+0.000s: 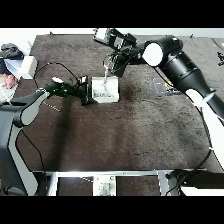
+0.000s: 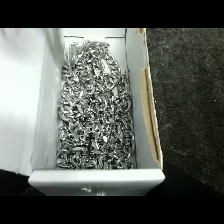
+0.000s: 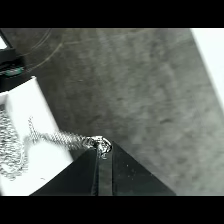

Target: Fold the box and place the chain.

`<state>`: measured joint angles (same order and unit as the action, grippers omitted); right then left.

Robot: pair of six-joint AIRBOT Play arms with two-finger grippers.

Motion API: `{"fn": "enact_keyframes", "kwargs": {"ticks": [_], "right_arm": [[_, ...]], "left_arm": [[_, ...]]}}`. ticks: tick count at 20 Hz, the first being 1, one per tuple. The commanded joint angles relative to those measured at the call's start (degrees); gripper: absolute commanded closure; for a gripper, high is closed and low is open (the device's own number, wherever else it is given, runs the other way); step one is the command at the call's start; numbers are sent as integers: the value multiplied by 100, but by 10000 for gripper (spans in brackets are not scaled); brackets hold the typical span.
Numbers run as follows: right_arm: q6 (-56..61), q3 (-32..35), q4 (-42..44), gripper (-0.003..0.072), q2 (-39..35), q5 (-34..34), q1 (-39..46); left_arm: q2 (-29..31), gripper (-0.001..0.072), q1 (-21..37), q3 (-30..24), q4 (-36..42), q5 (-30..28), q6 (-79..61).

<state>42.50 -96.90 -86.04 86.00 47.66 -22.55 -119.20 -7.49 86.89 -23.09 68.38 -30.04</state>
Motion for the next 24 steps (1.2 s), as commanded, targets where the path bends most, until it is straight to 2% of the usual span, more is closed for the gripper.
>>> {"fn": "enact_keyframes", "kwargs": {"ticks": [1,5,7,8,9,12,13,15,17,18,20,24], "right_arm": [[87,2,302,708,339,37,-13],[133,4,295,697,750,57,-11],[153,4,295,219,809,129,-7],[155,2,280,257,798,144,4],[186,2,238,344,767,142,46],[479,2,459,359,710,44,544],[485,2,859,448,723,15,811],[192,0,2079,479,796,-114,1427],[-579,-9,3729,553,933,-203,1978],[-896,-17,4424,618,1036,-179,2190],[-1097,-170,4975,629,1357,66,2417],[-1241,-514,5031,627,2074,824,2424]], "left_arm": [[-2,243,4,0,0,-2,-2],[-2,243,4,0,0,-2,-2],[-2,243,4,0,0,-2,0],[-2,243,4,0,0,-2,-2],[-2,243,4,0,0,-2,-2],[-2,244,4,0,0,-2,0],[-2,244,4,0,0,-2,-2],[-2,243,4,0,0,-2,-2],[-2,243,4,0,0,-2,-2],[-2,243,4,0,0,-2,-2],[-2,243,2,0,0,-2,-2],[-2,243,4,0,0,-2,-2]]}}
